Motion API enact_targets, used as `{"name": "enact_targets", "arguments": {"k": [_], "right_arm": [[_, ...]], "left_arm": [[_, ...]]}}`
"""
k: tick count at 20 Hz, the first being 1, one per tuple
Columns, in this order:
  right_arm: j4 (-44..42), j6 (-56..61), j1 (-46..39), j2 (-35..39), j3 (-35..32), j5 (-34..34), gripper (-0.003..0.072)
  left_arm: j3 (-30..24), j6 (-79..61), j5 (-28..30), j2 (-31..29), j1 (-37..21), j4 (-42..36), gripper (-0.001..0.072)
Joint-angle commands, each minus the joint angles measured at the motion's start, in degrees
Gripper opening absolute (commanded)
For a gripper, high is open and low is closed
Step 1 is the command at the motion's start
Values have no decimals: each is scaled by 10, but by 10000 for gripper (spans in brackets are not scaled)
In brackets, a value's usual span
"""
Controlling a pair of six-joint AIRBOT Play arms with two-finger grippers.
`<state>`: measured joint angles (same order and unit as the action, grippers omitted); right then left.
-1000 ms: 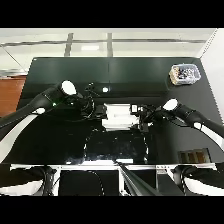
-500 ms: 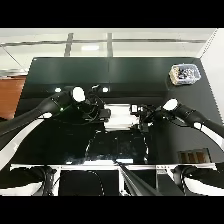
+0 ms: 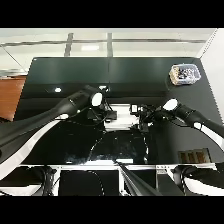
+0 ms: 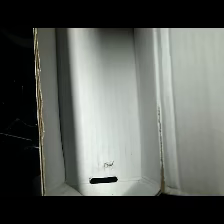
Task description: Fold the box and place the chain.
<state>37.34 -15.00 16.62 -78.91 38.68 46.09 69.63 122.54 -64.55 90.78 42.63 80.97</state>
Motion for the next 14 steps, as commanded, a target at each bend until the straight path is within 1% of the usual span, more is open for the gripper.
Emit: {"name": "enact_targets", "arguments": {"k": [1, 4, 5, 6, 7, 11, 12, 13, 14], "right_arm": [[0, 0, 0, 0, 0, 0, 135], [0, 0, 0, 0, 0, 0, 135], [0, 0, 0, 0, 0, 0, 135], [0, 0, 0, 0, 0, 0, 136], [0, 0, 0, 0, 0, 0, 136], [0, 0, 0, 0, 0, 0, 135], [0, 0, 0, 0, 0, 0, 135], [0, 0, 0, 0, 0, 0, 135], [0, 0, 0, 0, 0, 0, 135]], "left_arm": [[23, 84, -30, 18, 24, 51, 340], [23, 89, -32, 19, 22, 50, 340], [23, 97, -30, 19, 22, 50, 327], [23, 99, -26, 20, 22, 49, 151], [23, 99, -19, 20, 22, 49, 29], [23, 99, -5, 20, 23, 35, 30], [24, 99, -5, 20, 23, 34, 99], [24, 99, -5, 20, 23, 34, 308], [24, 99, -5, 20, 23, 34, 423]]}}
